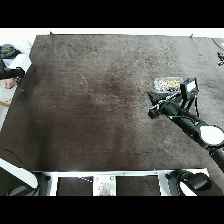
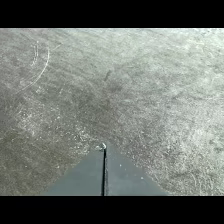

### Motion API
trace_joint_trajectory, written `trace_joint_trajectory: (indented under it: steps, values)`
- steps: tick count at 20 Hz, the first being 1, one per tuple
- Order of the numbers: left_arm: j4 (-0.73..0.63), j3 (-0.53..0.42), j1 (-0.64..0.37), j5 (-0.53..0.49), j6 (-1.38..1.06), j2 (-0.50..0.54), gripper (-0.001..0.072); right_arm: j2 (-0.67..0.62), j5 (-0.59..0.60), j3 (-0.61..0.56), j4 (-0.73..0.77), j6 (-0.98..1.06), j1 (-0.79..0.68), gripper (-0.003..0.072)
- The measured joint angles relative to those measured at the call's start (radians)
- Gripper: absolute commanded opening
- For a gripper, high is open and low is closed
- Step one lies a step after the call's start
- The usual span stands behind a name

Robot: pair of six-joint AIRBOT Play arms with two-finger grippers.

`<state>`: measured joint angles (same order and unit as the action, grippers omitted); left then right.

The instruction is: Fold the box and place the chain.

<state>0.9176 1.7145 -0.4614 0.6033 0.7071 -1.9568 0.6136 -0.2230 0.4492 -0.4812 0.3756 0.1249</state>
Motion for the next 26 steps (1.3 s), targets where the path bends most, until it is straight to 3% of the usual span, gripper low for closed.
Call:
trace_joint_trajectory:
  steps: [5, 12, 13, 14, 20, 26]
  values:
    - [-0.008, 0.069, -0.005, 0.008, -0.054, -0.09, 0.0011, 0.0, 0.018, 0.0, 0.0, 0.029, 0.0, -0.0007]
    - [-0.071, 0.093, -0.007, 0.036, -0.15, -0.158, 0.0037, 0.0, 0.027, 0.0, 0.0, 0.039, 0.0, -0.0008]
    - [-0.074, 0.094, -0.007, 0.033, -0.157, -0.161, 0.0445, 0.0, 0.029, 0.0, 0.0, 0.04, 0.0, -0.0008]
    - [-0.076, 0.094, -0.007, 0.031, -0.162, -0.163, 0.0708, 0.0, 0.029, 0.0, 0.0, 0.04, 0.0, -0.0007]
    - [-0.092, 0.097, -0.006, 0.018, -0.172, -0.147, 0.072, 0.0, 0.029, 0.0, 0.0, 0.041, 0.0, -0.0007]
    - [-0.14, 0.135, -0.006, 0.084, -0.164, -0.029, 0.0719, 0.0, 0.029, 0.0, 0.021, 0.042, 0.0, -0.0008]
